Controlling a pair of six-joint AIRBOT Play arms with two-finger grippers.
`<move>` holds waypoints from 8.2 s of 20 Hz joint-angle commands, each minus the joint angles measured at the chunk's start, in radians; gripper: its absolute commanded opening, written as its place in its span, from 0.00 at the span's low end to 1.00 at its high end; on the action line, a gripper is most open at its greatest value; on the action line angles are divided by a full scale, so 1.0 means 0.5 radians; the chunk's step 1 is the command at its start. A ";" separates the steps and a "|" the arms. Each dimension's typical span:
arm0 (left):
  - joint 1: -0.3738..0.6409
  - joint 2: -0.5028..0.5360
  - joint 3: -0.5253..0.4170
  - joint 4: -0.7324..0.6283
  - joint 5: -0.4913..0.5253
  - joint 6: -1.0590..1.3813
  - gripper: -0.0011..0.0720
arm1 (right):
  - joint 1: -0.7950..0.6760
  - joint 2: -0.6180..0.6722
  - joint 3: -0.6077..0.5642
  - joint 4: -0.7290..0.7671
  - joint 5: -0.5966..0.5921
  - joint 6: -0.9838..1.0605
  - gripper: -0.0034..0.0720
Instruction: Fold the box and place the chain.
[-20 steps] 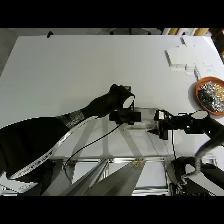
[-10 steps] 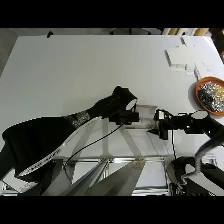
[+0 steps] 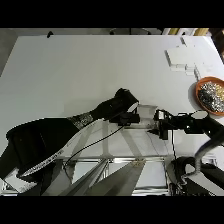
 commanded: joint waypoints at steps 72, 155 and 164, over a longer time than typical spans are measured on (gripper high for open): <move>0.589 0.556 -1.450 -2.586 1.170 6.220 0.97 | -0.001 -0.001 0.000 0.000 0.002 0.000 0.65; 0.582 0.534 -1.449 -2.511 1.084 6.221 0.11 | 0.446 0.530 0.430 -0.674 0.025 2.083 0.07; 0.582 0.534 -1.449 -2.511 1.084 6.221 0.11 | 0.446 0.607 0.365 -1.366 0.433 1.367 0.30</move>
